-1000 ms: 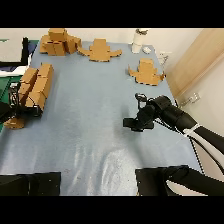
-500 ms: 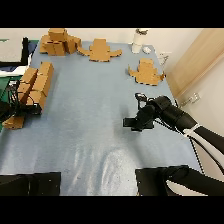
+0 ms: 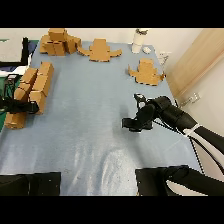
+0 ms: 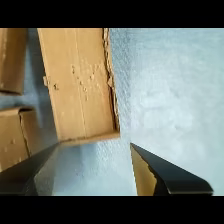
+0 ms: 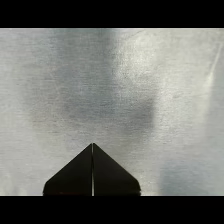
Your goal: Fold the box.
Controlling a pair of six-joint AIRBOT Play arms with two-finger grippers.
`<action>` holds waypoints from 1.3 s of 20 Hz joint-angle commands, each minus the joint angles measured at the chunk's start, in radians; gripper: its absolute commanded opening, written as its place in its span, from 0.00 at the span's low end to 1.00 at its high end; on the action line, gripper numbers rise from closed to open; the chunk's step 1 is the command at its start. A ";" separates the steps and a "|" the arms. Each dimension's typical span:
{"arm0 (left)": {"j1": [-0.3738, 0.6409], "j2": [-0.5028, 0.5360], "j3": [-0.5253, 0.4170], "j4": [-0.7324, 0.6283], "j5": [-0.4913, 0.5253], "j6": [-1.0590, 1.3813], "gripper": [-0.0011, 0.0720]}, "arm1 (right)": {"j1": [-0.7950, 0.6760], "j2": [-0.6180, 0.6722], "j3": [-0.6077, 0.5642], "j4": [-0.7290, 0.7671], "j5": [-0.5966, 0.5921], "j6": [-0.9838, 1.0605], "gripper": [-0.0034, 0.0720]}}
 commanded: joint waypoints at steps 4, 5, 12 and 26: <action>-0.111 0.015 0.172 -0.144 -0.394 -0.082 0.05 | 0.000 -0.004 0.005 0.025 0.029 -0.023 0.05; -0.171 0.015 0.189 -0.187 -0.388 -0.072 0.03 | 0.000 -0.009 0.014 0.029 0.042 -0.035 0.05; -0.618 -0.125 0.264 -0.219 -0.196 -0.183 0.03 | 0.000 -0.185 0.271 0.045 0.048 -0.150 0.05; -0.723 -0.299 0.348 -0.220 -0.170 -0.238 0.03 | 0.000 -0.408 0.499 0.059 0.119 -0.216 0.05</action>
